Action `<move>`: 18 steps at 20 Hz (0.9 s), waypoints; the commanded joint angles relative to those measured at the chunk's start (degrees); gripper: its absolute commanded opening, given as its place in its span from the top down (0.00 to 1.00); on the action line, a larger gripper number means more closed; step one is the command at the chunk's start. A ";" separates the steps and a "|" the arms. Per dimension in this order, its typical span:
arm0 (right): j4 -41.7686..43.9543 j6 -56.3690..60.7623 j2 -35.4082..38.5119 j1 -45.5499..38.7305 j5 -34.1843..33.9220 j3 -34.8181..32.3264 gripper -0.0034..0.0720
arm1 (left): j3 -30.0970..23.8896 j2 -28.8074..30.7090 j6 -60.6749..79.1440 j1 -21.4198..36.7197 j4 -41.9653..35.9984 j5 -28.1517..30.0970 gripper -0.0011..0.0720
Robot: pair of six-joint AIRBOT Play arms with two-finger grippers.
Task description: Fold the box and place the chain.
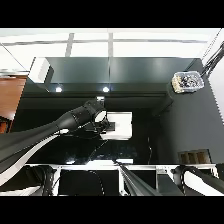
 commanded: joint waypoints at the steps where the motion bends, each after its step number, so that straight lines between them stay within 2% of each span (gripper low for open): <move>1: 9.70 -3.56 7.82 1.27 8.63 -0.11 0.94 | 0.00 -0.04 0.02 0.02 0.11 0.24 0.94; 3: 10.47 -3.85 11.17 5.01 14.34 -2.34 0.94 | 0.00 -0.04 0.02 0.02 0.11 0.22 0.94; 6: 11.19 -3.58 16.59 12.17 18.05 -11.15 0.94 | 0.00 -0.04 0.02 0.02 0.11 0.22 0.94; 9: 18.10 -3.50 19.74 18.23 16.11 -20.85 0.94 | 0.00 -0.04 0.02 0.02 0.13 0.24 0.94; 11: 22.21 -3.76 19.78 21.77 14.62 -24.81 0.94 | 0.00 -0.04 0.02 0.02 0.13 0.26 0.94; 15: 27.65 -3.87 19.76 27.61 10.03 -30.27 0.94 | 0.00 -0.04 0.02 0.02 0.11 0.24 0.94; 18: 30.71 -3.87 19.74 30.64 7.67 -31.54 0.94 | 0.00 -0.04 0.02 0.02 0.11 0.26 0.94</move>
